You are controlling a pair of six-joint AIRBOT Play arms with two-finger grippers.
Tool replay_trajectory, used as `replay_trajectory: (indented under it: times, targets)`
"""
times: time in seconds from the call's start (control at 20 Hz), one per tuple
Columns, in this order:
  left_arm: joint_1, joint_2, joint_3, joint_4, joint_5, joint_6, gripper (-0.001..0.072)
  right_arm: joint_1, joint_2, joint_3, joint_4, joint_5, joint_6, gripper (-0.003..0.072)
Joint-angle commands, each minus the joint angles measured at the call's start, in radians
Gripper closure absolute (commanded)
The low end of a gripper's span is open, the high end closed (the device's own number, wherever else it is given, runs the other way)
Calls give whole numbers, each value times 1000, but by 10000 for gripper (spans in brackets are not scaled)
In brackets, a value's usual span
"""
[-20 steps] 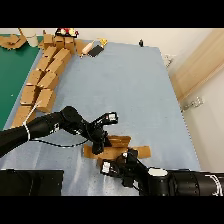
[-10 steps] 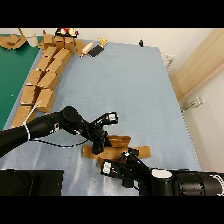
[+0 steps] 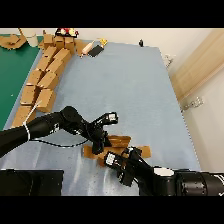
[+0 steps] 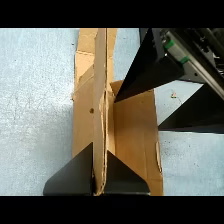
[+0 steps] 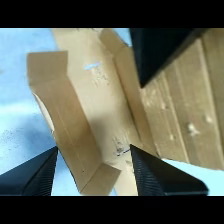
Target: Fold the box.
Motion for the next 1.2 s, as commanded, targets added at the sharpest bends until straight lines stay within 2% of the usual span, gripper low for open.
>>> replay_trajectory:
  times: [0.0, 0.2, 0.4, 0.55, 0.9, 1.05, 1.15]
  targets:
    - [0, 0, 0, 0, 0, 0, 697, -4, 11, -18, -69, -12, 23, -34]
    - [0, 0, 0, 0, 0, 0, 697, -4, 31, -42, -145, -9, 68, -34]
    - [0, 0, 0, 0, 0, 0, 697, -4, 137, -68, -159, -45, 83, -34]
    - [0, 0, 0, 0, 0, 0, 697, -5, 218, -122, -169, 5, 97, -34]
    - [0, 0, 0, 0, 0, 0, 697, -73, 223, -166, -175, 46, 129, -34]
    - [0, 0, 0, 0, 0, 0, 697, -131, 223, -181, -149, 112, 76, -34]
    - [0, 0, 0, 0, 0, 0, 697, -202, 223, -183, -72, 179, -47, -34]
